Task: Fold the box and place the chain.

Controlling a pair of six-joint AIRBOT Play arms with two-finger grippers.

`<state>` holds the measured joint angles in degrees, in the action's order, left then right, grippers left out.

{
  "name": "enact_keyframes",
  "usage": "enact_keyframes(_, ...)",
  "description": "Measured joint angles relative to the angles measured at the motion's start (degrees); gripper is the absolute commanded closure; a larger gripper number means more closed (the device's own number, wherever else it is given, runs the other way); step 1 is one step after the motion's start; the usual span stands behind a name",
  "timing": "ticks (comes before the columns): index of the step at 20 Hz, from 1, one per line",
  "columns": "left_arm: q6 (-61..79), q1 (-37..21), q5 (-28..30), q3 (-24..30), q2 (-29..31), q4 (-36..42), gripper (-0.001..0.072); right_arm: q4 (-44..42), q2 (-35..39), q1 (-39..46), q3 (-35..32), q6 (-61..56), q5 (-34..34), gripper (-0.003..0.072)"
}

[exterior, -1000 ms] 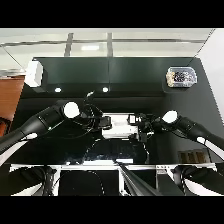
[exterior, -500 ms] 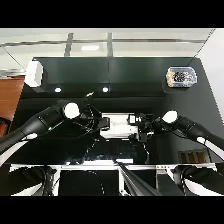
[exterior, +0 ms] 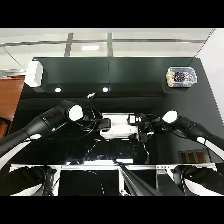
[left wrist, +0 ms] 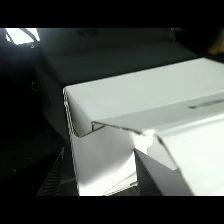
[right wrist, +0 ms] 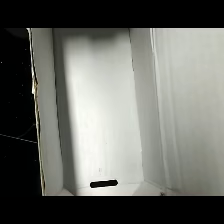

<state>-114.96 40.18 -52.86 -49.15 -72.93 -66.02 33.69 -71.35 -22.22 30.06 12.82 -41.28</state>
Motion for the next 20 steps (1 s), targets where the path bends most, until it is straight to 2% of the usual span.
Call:
enact_keyframes(9, -1.70, 3.30, -6.60, -6.84, -6.03, -4.90, 0.0211, 0.00, 0.00, 0.00, 0.00, 0.02, 0.00, 0.0278)
enact_keyframes(10, -1.88, 4.00, -6.71, -7.48, -6.40, -5.20, 0.0271, 0.00, 0.00, 0.00, 0.00, 0.02, 0.00, 0.0278)
enact_keyframes(11, -2.05, 4.48, -7.10, -7.93, -6.71, -5.68, 0.0375, 0.00, 0.00, 0.00, 0.00, 0.00, 0.00, 0.0278)
enact_keyframes(20, -5.27, 5.90, -10.80, -9.05, -7.58, -9.31, 0.0377, -0.04, 0.00, 0.00, 0.00, 0.00, 0.00, 0.0278)
